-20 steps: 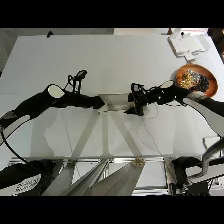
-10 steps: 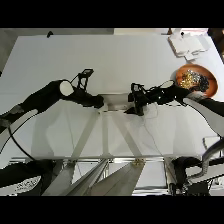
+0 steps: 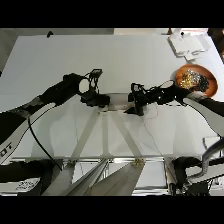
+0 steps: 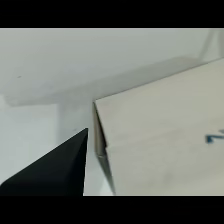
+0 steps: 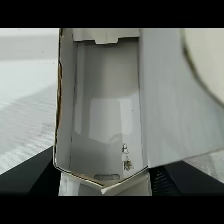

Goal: Fold the box and place the chain.

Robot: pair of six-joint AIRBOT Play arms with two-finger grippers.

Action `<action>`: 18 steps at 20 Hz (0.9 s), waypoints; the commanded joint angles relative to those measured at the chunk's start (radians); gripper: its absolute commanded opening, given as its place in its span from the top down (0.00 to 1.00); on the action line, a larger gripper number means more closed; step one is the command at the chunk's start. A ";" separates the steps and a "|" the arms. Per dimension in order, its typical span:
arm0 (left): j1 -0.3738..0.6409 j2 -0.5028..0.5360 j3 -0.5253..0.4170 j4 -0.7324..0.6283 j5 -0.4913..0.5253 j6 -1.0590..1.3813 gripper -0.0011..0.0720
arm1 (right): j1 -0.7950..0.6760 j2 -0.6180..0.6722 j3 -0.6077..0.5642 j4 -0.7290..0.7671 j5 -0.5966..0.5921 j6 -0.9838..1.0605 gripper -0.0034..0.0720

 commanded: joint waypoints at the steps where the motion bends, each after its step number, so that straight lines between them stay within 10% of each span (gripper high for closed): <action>1: -0.032 -0.038 0.026 0.069 -0.084 -0.134 0.51 | 0.000 0.000 0.001 0.000 0.000 0.000 0.33; 6: -0.062 -0.048 0.026 0.070 -0.030 -0.219 0.56 | 0.000 0.000 0.001 0.000 0.000 0.000 0.33; 8: -0.062 -0.048 0.026 0.068 -0.027 -0.226 0.99 | 0.000 0.000 0.001 0.000 0.000 0.000 0.33; 13: -0.060 -0.047 0.026 0.063 -0.032 -0.225 0.96 | 0.000 0.000 0.001 0.000 0.000 0.000 0.33; 16: -0.048 -0.027 0.026 0.053 -0.034 -0.220 0.50 | 0.000 0.000 0.001 0.000 0.000 0.000 0.33; 18: -0.019 0.011 0.026 -0.001 -0.032 -0.133 0.49 | 0.000 0.000 0.001 0.000 0.000 0.000 0.33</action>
